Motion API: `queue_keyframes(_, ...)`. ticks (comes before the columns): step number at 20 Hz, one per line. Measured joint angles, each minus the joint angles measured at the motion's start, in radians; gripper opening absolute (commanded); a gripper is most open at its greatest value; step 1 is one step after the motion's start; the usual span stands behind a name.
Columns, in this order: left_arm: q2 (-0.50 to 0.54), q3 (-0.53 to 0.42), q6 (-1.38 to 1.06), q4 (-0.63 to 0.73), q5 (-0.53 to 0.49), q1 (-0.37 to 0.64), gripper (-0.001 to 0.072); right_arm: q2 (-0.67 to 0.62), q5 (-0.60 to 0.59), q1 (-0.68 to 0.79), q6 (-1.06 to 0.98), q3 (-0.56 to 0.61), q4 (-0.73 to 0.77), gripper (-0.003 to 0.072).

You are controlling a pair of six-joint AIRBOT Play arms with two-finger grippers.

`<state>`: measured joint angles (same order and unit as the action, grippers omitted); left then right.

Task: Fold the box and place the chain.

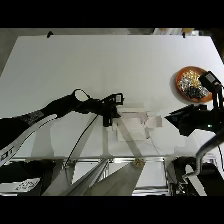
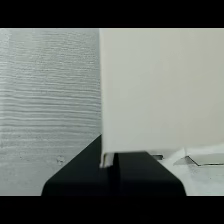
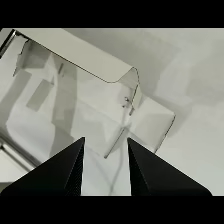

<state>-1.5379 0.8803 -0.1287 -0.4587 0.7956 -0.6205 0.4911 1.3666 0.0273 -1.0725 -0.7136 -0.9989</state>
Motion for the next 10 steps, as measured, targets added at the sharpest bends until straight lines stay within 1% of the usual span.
queue_keyframes(6,-0.007,0.0,-0.023,-0.001,-0.016,0.0,0.0001,0.0,-0.004,0.0,0.008,0.0,-0.006,0.0292)
queue_keyframes(10,-0.018,0.0,-0.048,0.0,-0.017,0.0,0.0003,0.0,-0.009,0.0,0.008,0.0,-0.038,0.0292)
